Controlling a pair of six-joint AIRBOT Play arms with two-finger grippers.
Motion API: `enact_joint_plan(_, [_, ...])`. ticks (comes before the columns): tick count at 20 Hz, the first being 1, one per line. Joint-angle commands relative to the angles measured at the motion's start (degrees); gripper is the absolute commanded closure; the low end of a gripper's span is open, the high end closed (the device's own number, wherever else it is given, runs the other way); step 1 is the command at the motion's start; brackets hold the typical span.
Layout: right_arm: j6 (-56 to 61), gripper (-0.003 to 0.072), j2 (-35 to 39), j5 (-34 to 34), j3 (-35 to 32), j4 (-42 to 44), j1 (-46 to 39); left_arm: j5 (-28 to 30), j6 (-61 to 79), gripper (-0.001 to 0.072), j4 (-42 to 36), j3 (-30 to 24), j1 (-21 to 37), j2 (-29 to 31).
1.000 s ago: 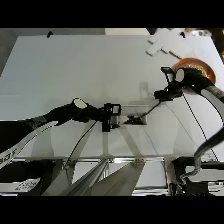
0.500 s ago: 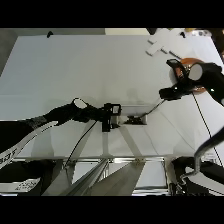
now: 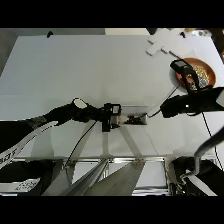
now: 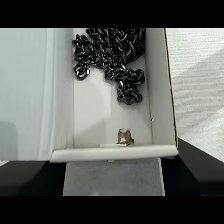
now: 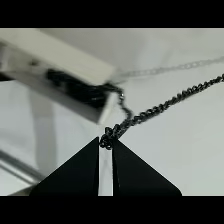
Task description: Fold the box and place the chain.
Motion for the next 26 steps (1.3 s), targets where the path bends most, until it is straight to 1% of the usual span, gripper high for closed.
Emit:
enact_joint_plan(1, [0.09,0.0670,4.96,-1.01,-0.39,6.29,4.24,0.02,0.02,0.0698,0.02,0.00,0.00,0.00])
enact_joint_plan(3, [0.07,0.0671,5.33,-3.28,-0.39,8.81,6.38,0.02,0.00,0.0698,0.02,0.00,0.00,0.00])
enact_joint_plan(5, [0.09,0.0671,5.31,-7.61,-0.39,10.21,8.92,0.02,0.00,0.0698,0.02,0.00,0.00,0.00])
enact_joint_plan(8, [0.22,0.0670,4.46,-11.72,-0.44,10.32,12.22,0.02,0.00,0.0698,0.02,0.00,0.00,0.00])
enact_joint_plan(11, [1.31,0.0670,0.63,-12.24,-0.46,9.22,13.42,0.00,0.00,0.0698,0.02,0.00,0.00,0.00])
enact_joint_plan(15, [1.31,0.0670,-6.34,-17.51,-2.58,7.93,13.57,0.02,0.00,0.0698,0.02,0.00,0.00,0.00])
enact_joint_plan(17, [0.48,0.0668,-9.38,-17.31,-3.13,7.91,13.57,0.00,0.00,0.0698,0.02,0.00,0.00,0.00])
enact_joint_plan(19, [-0.66,0.0667,-10.25,-17.31,-3.10,7.87,13.55,0.02,0.00,0.0698,0.02,0.00,0.00,0.00])
enact_joint_plan(20, [-0.66,0.0634,-10.01,-17.53,-3.08,7.87,13.55,0.02,0.00,0.0698,0.02,0.00,0.00,0.00])
enact_joint_plan(22, [-1.99,0.0436,-9.11,-17.62,-3.08,7.93,13.55,0.00,0.00,0.0698,0.02,0.00,0.00,0.00])
enact_joint_plan(23, [-2.16,0.0388,-8.50,-17.57,-3.06,7.91,13.55,0.00,0.02,0.0698,0.02,0.00,0.00,0.00])
enact_joint_plan(26, [-2.21,0.0390,-5.68,-18.75,-2.32,5.92,13.49,0.00,0.00,0.0698,0.02,0.00,0.00,0.00])
